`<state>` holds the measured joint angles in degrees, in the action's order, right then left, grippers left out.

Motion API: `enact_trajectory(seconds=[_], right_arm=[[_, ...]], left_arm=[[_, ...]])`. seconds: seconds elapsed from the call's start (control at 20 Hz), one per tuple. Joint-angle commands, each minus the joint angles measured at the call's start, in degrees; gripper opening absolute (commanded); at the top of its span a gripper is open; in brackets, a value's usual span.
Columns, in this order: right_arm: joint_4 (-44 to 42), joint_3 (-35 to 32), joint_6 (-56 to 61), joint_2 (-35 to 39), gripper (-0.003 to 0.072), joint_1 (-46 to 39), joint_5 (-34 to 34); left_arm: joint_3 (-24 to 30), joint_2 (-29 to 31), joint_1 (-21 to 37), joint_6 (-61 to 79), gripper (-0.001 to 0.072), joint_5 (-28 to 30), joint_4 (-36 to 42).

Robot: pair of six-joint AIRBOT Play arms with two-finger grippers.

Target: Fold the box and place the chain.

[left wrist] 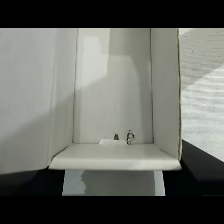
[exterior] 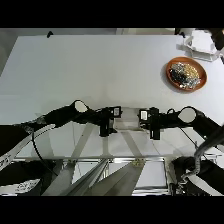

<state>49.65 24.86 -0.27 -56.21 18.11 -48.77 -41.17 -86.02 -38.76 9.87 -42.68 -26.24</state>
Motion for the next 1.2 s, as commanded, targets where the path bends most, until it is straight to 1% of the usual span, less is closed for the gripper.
enact_trajectory(seconds=[0.0,0.05,0.15,0.2,0.3,0.4,0.55,0.6,0.65,0.7,0.75,0.85,0.95,1.05,1.15], right_arm=[[-0.6,0.0,-0.5,-0.7,0.0157,0.5,1.7],[-0.6,0.0,0.5,-0.7,0.0196,0.5,1.7],[0.5,0.0,4.2,0.4,0.0194,0.4,1.4],[3.0,0.0,7.6,1.8,0.0194,0.4,1.1],[10.3,0.0,15.4,5.9,0.0194,0.4,-1.3],[16.3,0.0,23.0,10.9,0.0194,0.4,-5.2],[18.7,0.1,31.7,18.6,0.0178,0.4,-10.5],[19.5,0.0,36.7,21.2,0.0155,0.4,-11.3],[21.7,0.0,42.0,23.4,0.0057,0.4,-11.8],[25.1,0.0,48.6,25.2,0.0023,0.4,-11.9],[28.8,0.0,56.4,26.4,0.0023,0.4,-11.9],[37.3,0.0,73.6,27.3,0.0023,0.4,-11.9],[42.9,0.0,85.8,26.6,0.0023,0.4,-12.4],[44.9,0.0,90.9,24.2,0.0023,0.3,-13.4],[43.0,0.0,91.6,20.1,0.0023,-1.6,-13.6]], left_arm=[[0.0,0.0,0.0,0.0,0.0435,0.0,0.0],[0.0,0.0,0.0,0.0,0.0435,0.0,0.0],[0.0,0.0,0.0,0.0,0.0435,0.0,0.0],[0.0,0.0,0.0,0.0,0.0435,0.0,0.0],[0.0,0.0,0.0,0.0,0.0435,0.0,0.0],[0.0,0.0,0.0,0.0,0.0435,0.0,0.0],[0.0,0.0,0.0,0.0,0.0435,0.0,0.0],[0.0,0.0,0.0,0.0,0.0435,0.0,0.0],[0.0,0.0,0.0,0.0,0.0435,0.0,0.0],[0.0,0.0,0.0,0.0,0.0435,0.0,0.0],[0.0,0.0,0.0,0.0,0.0435,0.0,0.0],[0.0,0.0,0.0,0.0,0.0435,0.0,0.0],[0.0,0.0,0.0,0.0,0.0435,0.0,0.0],[0.0,0.0,0.0,0.0,0.0435,0.0,0.0],[0.0,0.0,0.0,0.0,0.0435,0.0,0.0]])
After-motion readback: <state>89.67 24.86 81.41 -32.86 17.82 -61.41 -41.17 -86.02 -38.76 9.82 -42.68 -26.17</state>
